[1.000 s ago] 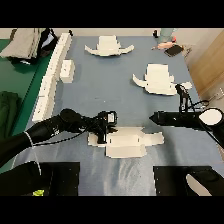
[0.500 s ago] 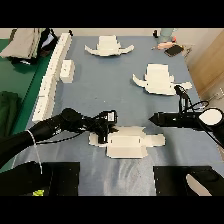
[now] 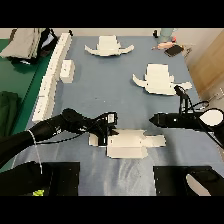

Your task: Fold the box.

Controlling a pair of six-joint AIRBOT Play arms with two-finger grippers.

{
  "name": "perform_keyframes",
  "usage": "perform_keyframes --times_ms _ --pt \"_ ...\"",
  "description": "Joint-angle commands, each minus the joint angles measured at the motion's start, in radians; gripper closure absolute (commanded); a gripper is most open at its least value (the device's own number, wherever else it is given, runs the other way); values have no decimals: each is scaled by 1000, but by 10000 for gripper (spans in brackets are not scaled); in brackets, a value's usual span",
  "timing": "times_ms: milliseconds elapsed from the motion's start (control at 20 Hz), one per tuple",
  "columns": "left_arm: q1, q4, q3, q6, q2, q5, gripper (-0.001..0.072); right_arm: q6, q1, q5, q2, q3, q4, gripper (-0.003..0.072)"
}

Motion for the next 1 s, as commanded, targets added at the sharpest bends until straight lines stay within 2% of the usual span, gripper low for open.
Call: perform_keyframes --times_ms 0,150,300,350,450,550,650,750,850,900,950 --pt "0 0 1 0 -1 -2 693 48 0 27 52 0 -26 684" --pt "0 0 1 0 -1 -2 694 177 0 119 113 0 -77 684" --pt "0 0 1 0 -1 -1 693 278 5 333 124 0 -93 684" --pt "0 0 1 0 -1 -1 694 313 27 401 123 0 -94 684" --pt "0 0 1 0 -1 -1 693 339 111 462 124 0 -91 685" --pt "0 0 1 0 -1 -1 693 333 255 449 123 0 -99 684" --pt "0 0 1 0 -1 -1 693 280 466 374 123 0 -175 685" --pt "0 0 1 0 -1 -1 693 259 718 256 123 -1 -329 686" --pt "0 0 1 0 -1 -1 693 260 969 128 121 -1 -552 684" --pt "0 0 1 0 -1 -1 693 260 1066 82 113 -1 -652 611" --pt "0 0 1 0 -1 -1 693 260 1146 45 92 -2 -757 284"
